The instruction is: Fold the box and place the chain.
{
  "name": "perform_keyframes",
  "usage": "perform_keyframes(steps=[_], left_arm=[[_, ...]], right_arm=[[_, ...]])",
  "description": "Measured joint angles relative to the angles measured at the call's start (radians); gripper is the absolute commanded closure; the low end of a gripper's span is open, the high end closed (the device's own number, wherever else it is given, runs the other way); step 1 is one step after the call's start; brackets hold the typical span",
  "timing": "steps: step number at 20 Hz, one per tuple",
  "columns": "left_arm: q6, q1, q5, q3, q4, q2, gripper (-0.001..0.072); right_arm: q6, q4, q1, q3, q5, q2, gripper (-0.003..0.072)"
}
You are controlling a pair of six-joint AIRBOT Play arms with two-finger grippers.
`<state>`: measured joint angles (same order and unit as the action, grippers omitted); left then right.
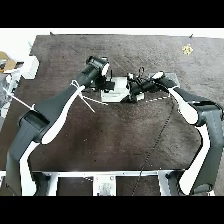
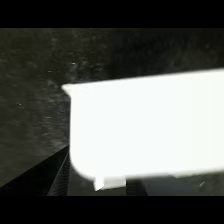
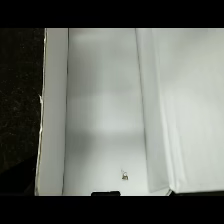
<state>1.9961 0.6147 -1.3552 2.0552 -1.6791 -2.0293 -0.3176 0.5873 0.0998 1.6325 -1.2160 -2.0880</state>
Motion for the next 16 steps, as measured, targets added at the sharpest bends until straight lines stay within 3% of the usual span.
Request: perform_keyframes(steps=[8, 10, 16], left_arm=[[-0.446, -0.019, 0.005, 0.0, 0.007, 0.068, 0.0337], [-0.566, -0.058, 0.02, 0.0, 0.106, 0.077, 0.0337], [-1.091, -0.273, 0.054, -0.05, 0.595, 0.086, 0.0337]], right_arm=[[0.0, 0.0, 0.0, 0.0, 0.0, 0.0, 0.0301], [0.0, 0.0, 0.0, 0.0, 0.0, 0.0, 0.0301], [0.0, 0.0, 0.0, 0.0, 0.0, 0.0, 0.0301]])
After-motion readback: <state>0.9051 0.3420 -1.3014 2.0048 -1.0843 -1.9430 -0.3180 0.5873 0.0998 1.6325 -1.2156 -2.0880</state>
